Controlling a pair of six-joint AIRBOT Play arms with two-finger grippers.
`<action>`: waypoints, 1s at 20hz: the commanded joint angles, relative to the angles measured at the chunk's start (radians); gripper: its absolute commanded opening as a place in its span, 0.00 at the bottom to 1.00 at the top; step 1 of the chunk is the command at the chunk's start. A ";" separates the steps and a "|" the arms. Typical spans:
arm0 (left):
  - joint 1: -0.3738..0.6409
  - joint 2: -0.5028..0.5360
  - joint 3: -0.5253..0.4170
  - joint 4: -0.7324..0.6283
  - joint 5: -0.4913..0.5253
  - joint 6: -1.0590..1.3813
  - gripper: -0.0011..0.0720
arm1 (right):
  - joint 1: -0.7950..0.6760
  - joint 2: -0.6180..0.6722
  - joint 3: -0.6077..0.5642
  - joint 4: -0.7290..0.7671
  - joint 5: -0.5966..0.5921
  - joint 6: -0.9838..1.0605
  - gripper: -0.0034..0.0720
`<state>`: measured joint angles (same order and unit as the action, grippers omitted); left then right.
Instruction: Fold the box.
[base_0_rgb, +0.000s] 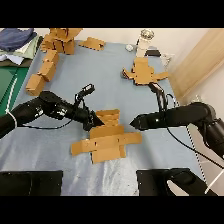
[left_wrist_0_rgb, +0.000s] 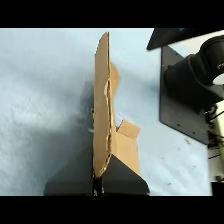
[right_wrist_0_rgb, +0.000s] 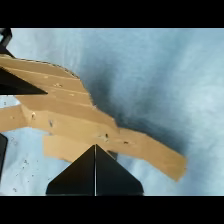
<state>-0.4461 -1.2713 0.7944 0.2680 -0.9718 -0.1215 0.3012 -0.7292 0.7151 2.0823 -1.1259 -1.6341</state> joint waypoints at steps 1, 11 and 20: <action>-0.049 0.046 -0.003 0.001 0.087 0.128 0.03 | 0.080 0.001 -0.053 -0.055 0.042 0.164 0.05; -0.142 0.074 -0.212 -0.174 0.228 0.569 0.03 | 0.287 0.012 -0.141 -0.465 0.197 0.605 0.05; -0.145 0.022 -0.233 -0.175 0.257 0.526 0.03 | 0.287 0.014 -0.141 -0.481 0.236 0.607 0.05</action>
<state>-0.5896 -1.2423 0.5674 0.0841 -0.7300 0.4393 0.5861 -0.7162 0.5751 1.6142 -0.8974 -1.0367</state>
